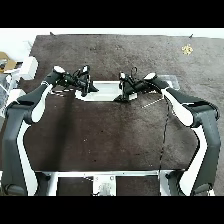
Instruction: Fold the box and place the chain.
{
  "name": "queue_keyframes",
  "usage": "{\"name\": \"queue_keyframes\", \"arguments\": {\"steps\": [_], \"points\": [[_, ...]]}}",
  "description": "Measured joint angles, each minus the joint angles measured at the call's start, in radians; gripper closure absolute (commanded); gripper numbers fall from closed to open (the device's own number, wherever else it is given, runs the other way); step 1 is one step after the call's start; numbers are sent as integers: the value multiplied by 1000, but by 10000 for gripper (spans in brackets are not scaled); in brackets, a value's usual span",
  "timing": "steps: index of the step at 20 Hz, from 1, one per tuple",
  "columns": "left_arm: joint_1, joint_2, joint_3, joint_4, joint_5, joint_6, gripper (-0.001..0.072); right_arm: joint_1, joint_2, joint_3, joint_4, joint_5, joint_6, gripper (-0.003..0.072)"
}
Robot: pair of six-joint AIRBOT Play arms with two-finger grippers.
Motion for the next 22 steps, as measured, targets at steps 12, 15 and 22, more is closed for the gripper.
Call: {"name": "queue_keyframes", "arguments": {"steps": [12,15,22], "points": [[0,0,0,0,0,0,697,1,-32,1,22,5,-11,319],[0,0,0,0,0,0,696,1,-35,1,23,5,-10,320],[0,0,0,0,0,0,697,1,-36,1,15,1,-8,319]]}}
